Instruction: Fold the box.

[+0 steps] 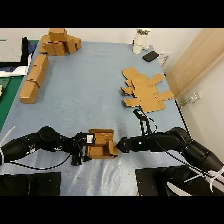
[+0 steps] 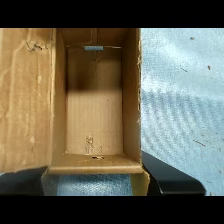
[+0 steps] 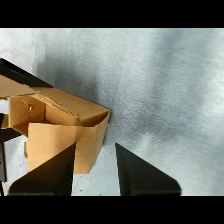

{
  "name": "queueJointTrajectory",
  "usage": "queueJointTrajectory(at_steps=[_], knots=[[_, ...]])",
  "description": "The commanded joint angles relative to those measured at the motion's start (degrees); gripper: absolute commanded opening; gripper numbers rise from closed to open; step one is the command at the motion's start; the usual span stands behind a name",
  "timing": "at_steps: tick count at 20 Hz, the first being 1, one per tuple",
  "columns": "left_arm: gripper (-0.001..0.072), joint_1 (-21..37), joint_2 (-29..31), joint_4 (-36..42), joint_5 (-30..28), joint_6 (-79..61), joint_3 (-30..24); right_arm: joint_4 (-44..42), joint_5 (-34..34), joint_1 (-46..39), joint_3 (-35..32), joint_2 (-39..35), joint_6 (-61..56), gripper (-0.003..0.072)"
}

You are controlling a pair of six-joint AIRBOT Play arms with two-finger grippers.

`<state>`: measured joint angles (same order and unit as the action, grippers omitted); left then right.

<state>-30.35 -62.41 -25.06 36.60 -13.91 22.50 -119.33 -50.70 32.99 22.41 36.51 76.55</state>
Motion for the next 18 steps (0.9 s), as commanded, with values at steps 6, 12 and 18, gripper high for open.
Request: queueJointTrajectory(at_steps=[6,12,18], knots=[[0.0532,0.02,-0.02,0.00,-0.02,-0.02,0.00,3.56,0.33,8.90,7.91,12.76,-7.78,0.0393],[0.0532,0.02,-0.02,0.00,0.00,-0.02,0.00,36.52,-21.64,26.99,25.77,29.73,-45.22,0.0393],[0.0532,0.02,-0.02,0.00,-0.02,-0.02,0.00,36.81,-24.44,31.50,32.22,40.26,-51.08,0.0360]])
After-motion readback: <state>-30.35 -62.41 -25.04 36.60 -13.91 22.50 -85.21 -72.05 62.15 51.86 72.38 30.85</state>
